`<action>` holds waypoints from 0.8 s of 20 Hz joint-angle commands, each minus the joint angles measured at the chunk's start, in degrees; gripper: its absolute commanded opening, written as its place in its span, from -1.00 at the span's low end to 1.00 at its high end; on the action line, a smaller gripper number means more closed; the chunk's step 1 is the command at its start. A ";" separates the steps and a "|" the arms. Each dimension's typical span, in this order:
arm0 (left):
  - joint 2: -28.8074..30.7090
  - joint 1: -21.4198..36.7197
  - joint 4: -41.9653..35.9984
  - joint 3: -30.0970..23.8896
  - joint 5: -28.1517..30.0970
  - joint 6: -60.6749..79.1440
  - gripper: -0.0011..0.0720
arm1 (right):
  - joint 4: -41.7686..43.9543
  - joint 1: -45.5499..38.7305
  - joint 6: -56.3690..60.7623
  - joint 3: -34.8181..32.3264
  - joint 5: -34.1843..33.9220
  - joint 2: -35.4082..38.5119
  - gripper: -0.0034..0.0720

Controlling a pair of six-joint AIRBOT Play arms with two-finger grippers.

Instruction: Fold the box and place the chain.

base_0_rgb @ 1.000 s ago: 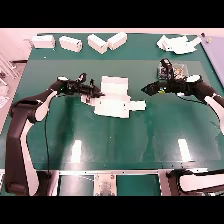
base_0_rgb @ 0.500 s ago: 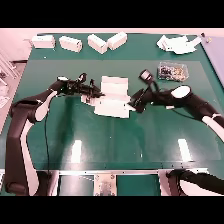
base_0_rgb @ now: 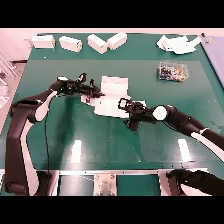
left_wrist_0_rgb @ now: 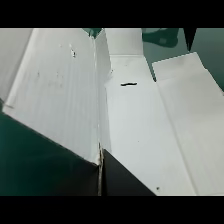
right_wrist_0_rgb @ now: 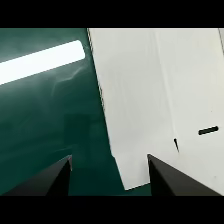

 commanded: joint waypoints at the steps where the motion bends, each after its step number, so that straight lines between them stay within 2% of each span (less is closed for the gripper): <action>1: 0.04 0.02 0.02 0.04 0.00 0.02 -0.91 | -1.92 0.79 0.37 -1.66 -8.57 -1.11 0.56; 5: 0.04 0.02 0.02 0.04 0.00 0.02 -0.91 | -1.88 0.98 0.39 -1.66 -13.60 -3.13 0.56; 16: 0.04 0.02 0.02 0.04 0.00 0.00 -0.91 | -1.95 2.84 0.98 -1.66 -13.40 -2.29 0.56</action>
